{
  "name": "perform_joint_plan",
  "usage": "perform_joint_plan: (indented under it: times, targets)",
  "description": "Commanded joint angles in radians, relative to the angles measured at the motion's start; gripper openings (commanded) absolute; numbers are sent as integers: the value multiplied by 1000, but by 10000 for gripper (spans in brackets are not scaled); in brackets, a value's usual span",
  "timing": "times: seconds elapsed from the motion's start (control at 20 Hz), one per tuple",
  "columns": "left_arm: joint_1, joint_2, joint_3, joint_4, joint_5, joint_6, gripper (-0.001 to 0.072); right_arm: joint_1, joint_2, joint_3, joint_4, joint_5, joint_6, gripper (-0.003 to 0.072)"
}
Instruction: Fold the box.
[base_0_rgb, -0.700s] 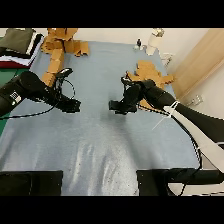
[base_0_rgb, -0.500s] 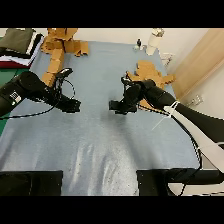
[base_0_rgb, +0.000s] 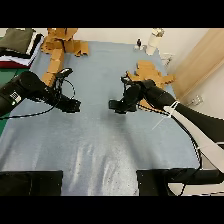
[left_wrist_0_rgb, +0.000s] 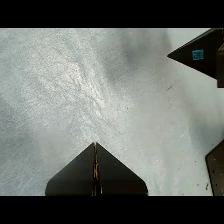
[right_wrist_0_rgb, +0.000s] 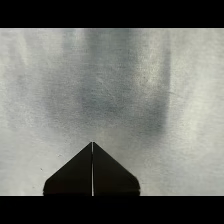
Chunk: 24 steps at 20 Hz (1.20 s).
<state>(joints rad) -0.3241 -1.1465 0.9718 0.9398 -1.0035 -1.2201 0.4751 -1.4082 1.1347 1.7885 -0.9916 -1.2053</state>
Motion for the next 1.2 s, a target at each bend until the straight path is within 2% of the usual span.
perform_joint_plan:
  times: [0.0, 0.1, 0.2, 0.35, 0.4, 0.5, 0.55, 0.7, 0.85, 0.95, 1.15]
  targets:
    - [-1, 0, 0, 0, 0, 0, 14, 0, 0, 2, 21, 27, 0, 3]
    - [-1, 0, 0, 0, 13, 0, 14, -16, -1, 15, 14, 63, 0, 2]
    - [0, 0, 0, -1, 51, 0, 14, -97, -2, 64, -77, 61, 3, 2]
    - [0, 0, 0, 0, 110, 0, 13, -340, -22, 180, -187, -17, -14, 3]
    - [0, 0, 0, 0, 125, 0, 14, -443, -33, 219, -197, -24, -50, 28]
    - [-1, 0, 0, -2, 138, 0, 14, -628, -54, 275, -193, 5, -140, 445]
    - [0, 0, -1, -2, 141, -1, 13, -702, -69, 295, -192, 21, -193, 479]
    - [-1, 0, 0, -5, 141, -4, 14, -895, -133, 325, -186, 15, -282, 480]
    - [-1, 0, -1, -5, 140, -3, 14, -1017, -197, 324, -28, -40, -424, 479]
    - [-1, 0, 0, -5, 141, -3, 14, -1047, -232, 324, 111, -88, -590, 480]
    - [-1, 0, 0, -24, 140, -3, 14, -1042, -272, 324, 137, -91, -669, 480]
